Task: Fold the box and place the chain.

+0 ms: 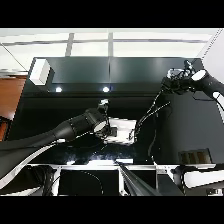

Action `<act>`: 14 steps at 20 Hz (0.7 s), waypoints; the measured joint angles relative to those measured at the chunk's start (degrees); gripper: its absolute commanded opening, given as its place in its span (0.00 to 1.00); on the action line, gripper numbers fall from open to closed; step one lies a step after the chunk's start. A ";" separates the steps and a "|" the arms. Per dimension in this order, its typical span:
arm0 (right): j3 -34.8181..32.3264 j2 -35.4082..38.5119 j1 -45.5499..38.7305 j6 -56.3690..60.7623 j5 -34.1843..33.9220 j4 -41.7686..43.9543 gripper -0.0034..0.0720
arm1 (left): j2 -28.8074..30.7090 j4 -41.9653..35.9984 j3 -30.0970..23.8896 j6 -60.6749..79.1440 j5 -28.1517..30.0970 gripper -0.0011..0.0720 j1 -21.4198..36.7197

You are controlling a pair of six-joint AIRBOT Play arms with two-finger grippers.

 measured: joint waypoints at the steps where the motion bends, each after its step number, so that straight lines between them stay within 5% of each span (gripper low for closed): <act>1: 0.15 0.63 0.00 -0.50 1.77 -0.46 0.11 | 0.00 0.00 0.00 0.00 0.02 0.06 0.00; 6: 0.42 9.88 -0.37 -4.00 11.41 -2.89 0.11 | 0.00 0.02 0.00 0.02 0.07 0.06 0.00; 14: 0.02 36.33 -0.74 -6.01 24.52 -6.47 0.11 | 0.00 0.00 0.00 0.02 0.20 0.06 0.00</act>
